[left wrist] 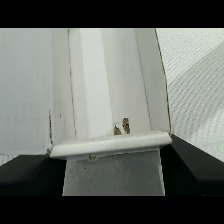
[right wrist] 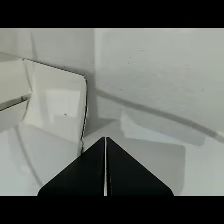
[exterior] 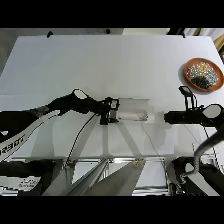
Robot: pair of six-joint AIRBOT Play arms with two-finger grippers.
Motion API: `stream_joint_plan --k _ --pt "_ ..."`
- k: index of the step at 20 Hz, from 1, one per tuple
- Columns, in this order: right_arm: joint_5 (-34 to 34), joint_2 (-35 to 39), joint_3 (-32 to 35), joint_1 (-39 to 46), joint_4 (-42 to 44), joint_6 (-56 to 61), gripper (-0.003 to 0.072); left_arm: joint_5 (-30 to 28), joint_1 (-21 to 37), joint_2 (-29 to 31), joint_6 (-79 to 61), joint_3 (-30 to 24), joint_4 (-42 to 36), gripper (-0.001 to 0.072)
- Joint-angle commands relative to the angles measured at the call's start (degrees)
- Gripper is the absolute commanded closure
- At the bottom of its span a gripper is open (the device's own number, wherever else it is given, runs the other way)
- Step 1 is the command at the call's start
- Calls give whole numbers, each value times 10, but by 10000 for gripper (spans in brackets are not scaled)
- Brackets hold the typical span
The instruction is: Fold the box and place the chain.
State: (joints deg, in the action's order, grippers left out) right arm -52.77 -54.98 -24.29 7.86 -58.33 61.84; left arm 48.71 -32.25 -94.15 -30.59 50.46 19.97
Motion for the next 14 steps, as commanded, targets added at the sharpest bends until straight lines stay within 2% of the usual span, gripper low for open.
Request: stream_joint_plan --k 1,8,14 --pt "7 -57 0 1 65 -30 677 0 0 0 0 1 0 569" --pt "6 -80 0 1 142 -87 677 0 0 0 0 1 0 569" --pt "-47 -66 0 1 222 -146 675 0 0 0 0 1 0 569"
